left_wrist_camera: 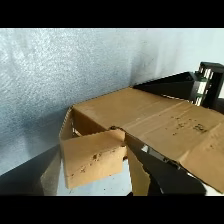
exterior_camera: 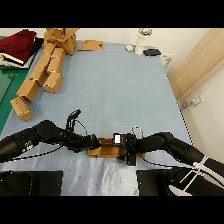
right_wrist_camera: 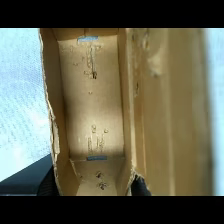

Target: Fold the box.

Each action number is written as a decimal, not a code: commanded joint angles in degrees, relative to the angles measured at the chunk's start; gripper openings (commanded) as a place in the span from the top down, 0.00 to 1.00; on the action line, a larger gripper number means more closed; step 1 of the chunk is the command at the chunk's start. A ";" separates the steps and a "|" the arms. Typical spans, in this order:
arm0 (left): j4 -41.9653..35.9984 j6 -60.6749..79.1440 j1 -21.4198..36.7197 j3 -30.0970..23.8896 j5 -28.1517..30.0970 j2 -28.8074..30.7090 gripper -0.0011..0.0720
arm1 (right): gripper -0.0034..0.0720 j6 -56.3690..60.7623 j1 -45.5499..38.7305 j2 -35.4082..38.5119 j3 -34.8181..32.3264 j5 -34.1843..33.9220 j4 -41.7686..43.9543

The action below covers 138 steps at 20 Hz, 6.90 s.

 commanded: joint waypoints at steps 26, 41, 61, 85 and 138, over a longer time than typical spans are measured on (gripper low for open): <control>-3.17 9.60 0.02 2.19 -3.72 -1.20 0.07 | 0.28 0.02 0.07 -0.02 0.02 0.02 0.00; 10.27 -10.51 -1.01 2.29 -0.48 -1.33 0.07 | 0.29 0.02 0.07 -0.02 0.02 0.02 0.00; 21.16 -13.25 1.62 9.11 -13.84 6.34 0.05 | 0.29 0.02 0.07 -0.02 0.02 0.02 0.00; 22.95 -14.80 2.27 5.35 -14.56 -4.76 0.97 | 0.28 0.02 0.07 0.00 0.02 0.02 0.00; 18.84 -11.87 0.02 5.05 -13.44 -6.10 0.97 | 0.28 0.00 0.07 0.00 0.02 0.02 0.00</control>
